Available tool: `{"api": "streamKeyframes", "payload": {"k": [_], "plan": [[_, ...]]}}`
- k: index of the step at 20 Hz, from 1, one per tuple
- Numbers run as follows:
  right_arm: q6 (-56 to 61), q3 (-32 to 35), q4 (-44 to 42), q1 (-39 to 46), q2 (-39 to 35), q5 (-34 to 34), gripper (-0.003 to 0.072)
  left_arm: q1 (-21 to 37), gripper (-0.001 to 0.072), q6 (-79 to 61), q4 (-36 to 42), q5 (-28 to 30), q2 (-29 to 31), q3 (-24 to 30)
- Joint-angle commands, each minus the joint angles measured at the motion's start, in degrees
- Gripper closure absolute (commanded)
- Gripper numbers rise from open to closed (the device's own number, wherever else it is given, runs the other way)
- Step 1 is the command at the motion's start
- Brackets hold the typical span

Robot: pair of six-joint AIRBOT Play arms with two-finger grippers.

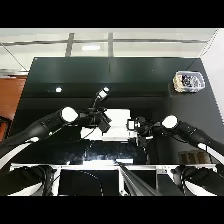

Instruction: Fold the box and place the chain.

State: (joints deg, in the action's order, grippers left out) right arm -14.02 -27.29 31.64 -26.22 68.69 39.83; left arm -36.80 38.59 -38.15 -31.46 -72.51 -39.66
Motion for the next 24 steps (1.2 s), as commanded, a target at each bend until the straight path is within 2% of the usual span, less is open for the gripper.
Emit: {"api": "streamKeyframes", "payload": {"k": [1,7,10,13,15,16,18,19,20,21,23,24], "plan": [[0.04,0.00,-0.04,-0.04,0.02,0.00,0.0495,-0.02,0.0688,-0.04,-7.04,-6.23,-2.73,-0.66],[0.04,0.00,-0.04,-0.04,0.02,0.00,0.0495,0.24,0.0688,-0.02,-16.24,-8.04,-2.36,-5.95],[0.04,0.00,-0.04,-0.04,0.02,0.00,0.0495,2.69,0.0689,1.92,-24.06,-16.35,0.63,-9.14],[0.04,0.00,-0.04,-0.04,0.02,0.00,0.0495,8.24,0.0689,6.25,-30.51,-22.86,8.26,-8.26],[0.04,0.00,-0.04,-0.04,0.04,-0.02,0.0495,14.27,0.0687,6.60,-27.82,-23.76,14.78,-4.04],[0.04,0.00,-0.04,-0.04,0.02,-0.02,0.0495,17.22,0.0686,2.01,-21.88,-25.55,17.38,-1.20],[0.04,0.00,-0.04,-0.04,0.02,0.00,0.0495,21.92,0.0688,-14.82,-7.39,-38.45,18.82,3.21],[0.04,0.00,-0.04,-0.04,0.02,0.00,0.0495,22.27,0.0636,-18.69,-4.11,-41.35,18.73,4.96],[0.04,0.00,-0.04,-0.04,0.04,-0.02,0.0495,21.75,0.0309,-21.22,-3.61,-40.22,18.73,6.43],[0.04,0.00,-0.07,-0.04,0.02,-0.02,0.0495,20.90,-0.0010,-22.71,-4.39,-36.65,18.73,7.41],[0.04,0.00,-0.04,-0.04,0.02,-0.02,0.0495,18.38,-0.0004,-24.30,-5.77,-27.56,18.29,8.50],[0.04,0.00,-0.04,-0.04,0.02,0.00,0.0495,16.94,-0.0002,-27.39,-5.95,-24.92,17.53,8.57]]}}
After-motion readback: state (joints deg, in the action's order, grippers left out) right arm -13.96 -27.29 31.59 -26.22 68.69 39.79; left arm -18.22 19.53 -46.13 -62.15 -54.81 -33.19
